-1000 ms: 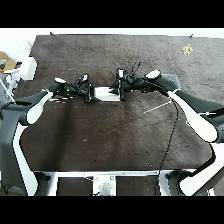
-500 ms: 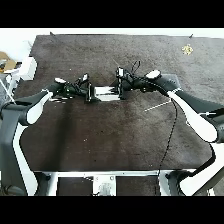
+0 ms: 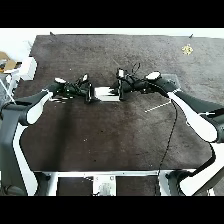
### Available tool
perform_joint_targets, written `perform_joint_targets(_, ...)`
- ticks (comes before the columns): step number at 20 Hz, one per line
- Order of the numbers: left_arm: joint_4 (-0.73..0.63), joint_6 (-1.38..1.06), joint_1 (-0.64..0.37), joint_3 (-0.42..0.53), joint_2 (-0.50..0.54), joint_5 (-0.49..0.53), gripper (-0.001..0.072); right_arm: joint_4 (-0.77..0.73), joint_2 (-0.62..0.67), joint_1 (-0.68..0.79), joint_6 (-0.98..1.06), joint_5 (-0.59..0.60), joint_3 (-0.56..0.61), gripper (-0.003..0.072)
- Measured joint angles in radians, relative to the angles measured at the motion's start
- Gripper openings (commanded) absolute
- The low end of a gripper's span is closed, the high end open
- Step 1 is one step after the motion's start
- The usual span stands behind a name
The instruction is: Fold the box and place the chain.
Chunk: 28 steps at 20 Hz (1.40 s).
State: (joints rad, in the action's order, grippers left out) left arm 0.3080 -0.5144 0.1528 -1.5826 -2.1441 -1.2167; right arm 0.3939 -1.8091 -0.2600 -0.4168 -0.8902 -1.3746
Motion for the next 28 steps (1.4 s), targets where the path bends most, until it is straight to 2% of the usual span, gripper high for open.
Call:
perform_joint_targets(9,0.0,-0.001,0.001,0.0,0.0,0.0,0.0222,0.029,0.003,0.006,0.035,-0.023,0.037,0.0208)
perform_joint_targets(12,-0.001,0.001,0.0,0.0,0.0,0.001,0.0222,-0.024,0.015,0.018,0.042,-0.04,0.038,0.0206)
perform_joint_targets(13,-0.001,0.001,0.0,0.0,0.0,0.002,0.0222,-0.064,0.021,0.022,0.039,-0.053,0.035,0.0115)
perform_joint_targets(15,-0.001,0.001,0.0,0.0,0.0,0.002,0.0222,-0.118,0.024,0.022,0.034,-0.084,0.032,0.0004)
perform_joint_targets(20,-0.002,0.001,0.0,0.0,0.0,0.003,0.0222,-0.135,0.009,0.018,0.081,-0.072,0.029,0.0004)
perform_joint_targets(28,-0.002,0.0,0.001,0.0,0.0,0.005,0.0222,0.045,-0.023,0.013,0.208,-0.036,0.027,0.0003)
